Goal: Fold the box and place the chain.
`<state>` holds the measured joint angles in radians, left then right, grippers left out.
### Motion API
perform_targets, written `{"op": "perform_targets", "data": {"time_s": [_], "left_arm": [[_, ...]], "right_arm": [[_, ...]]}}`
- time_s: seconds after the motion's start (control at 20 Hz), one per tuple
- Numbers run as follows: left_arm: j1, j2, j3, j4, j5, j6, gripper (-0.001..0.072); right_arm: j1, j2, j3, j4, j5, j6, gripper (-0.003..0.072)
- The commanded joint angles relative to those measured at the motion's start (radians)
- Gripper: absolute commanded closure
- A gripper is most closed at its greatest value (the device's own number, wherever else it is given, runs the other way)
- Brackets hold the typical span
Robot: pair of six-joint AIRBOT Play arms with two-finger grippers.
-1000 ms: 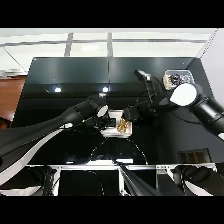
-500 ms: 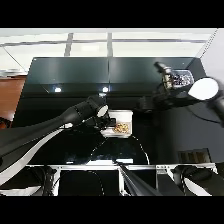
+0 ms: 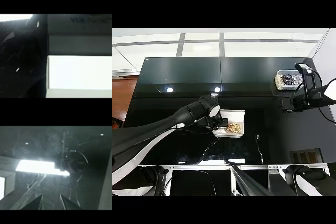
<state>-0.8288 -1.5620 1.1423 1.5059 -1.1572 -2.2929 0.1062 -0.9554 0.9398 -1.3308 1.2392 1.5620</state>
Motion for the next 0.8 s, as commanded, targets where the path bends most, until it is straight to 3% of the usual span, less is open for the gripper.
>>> {"op": "perform_targets", "data": {"time_s": [0.0, 0.35, 0.4, 0.45, 0.5, 0.55, 0.75], "left_arm": [[0.001, 0.0, 0.006, 0.0, 0.0, -0.016, 0.0684], [0.001, 0.002, 0.047, 0.003, -0.007, -0.091, 0.0681], [0.001, 0.006, 0.055, 0.005, -0.018, -0.093, 0.0644], [0.001, 0.017, 0.064, 0.013, -0.023, -0.091, 0.0479], [0.001, 0.039, 0.072, 0.035, -0.025, -0.081, 0.027], [0.001, 0.069, 0.074, 0.064, -0.024, -0.062, 0.0194], [0.002, 0.237, 0.072, 0.216, -0.101, 0.053, 0.0195]], "right_arm": [[-0.012, 0.003, -0.035, 0.013, -0.061, 0.0, 0.0446], [-0.012, 0.003, -0.038, 0.013, -0.077, -0.01, 0.0446], [-0.012, 0.003, -0.038, 0.013, -0.077, -0.01, 0.0446], [-0.012, 0.003, -0.038, 0.013, -0.077, -0.01, 0.0446], [-0.012, 0.003, -0.038, 0.013, -0.077, -0.01, 0.0446], [-0.012, 0.003, -0.038, 0.013, -0.077, -0.01, 0.0446], [-0.012, 0.003, -0.038, 0.013, -0.077, -0.01, 0.0446]]}}
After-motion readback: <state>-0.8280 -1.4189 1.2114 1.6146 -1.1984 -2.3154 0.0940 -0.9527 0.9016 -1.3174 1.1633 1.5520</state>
